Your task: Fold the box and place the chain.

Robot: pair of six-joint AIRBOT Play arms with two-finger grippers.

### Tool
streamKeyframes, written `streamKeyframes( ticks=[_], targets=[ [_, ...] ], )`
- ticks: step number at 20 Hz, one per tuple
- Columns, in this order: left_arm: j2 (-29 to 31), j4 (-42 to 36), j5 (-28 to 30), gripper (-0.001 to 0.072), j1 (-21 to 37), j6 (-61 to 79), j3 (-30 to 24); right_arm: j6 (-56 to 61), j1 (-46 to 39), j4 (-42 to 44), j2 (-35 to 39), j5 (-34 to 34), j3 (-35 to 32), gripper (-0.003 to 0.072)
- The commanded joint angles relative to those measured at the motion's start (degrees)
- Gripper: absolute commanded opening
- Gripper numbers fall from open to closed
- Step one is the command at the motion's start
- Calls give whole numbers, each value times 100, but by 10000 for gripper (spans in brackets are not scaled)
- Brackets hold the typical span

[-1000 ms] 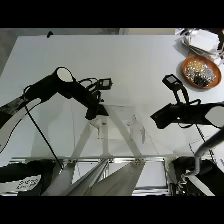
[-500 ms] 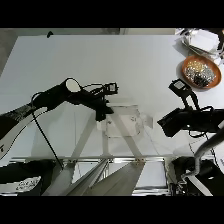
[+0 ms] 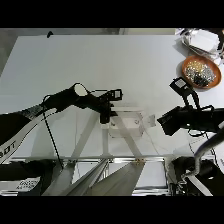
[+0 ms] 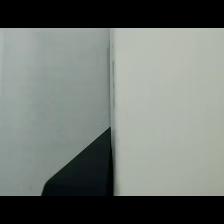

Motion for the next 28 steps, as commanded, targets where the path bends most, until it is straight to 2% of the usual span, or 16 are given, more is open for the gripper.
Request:
streamKeyframes(
  ticks=[1,5,17,22,28],
  targets=[
    [-63,-105,111,6,-59,227,0,-4,2,0,4,-13,0,312],
    [-68,-105,269,7,-59,227,0,-17,2,-2,4,-13,0,312],
    [-81,-85,190,7,-61,219,0,-24,2,-2,4,-17,0,312],
    [-57,345,258,6,-61,-118,50,-63,2,-4,4,-116,0,312],
    [-63,361,258,6,-103,-232,229,-61,2,-4,4,-275,0,312]
  ],
)
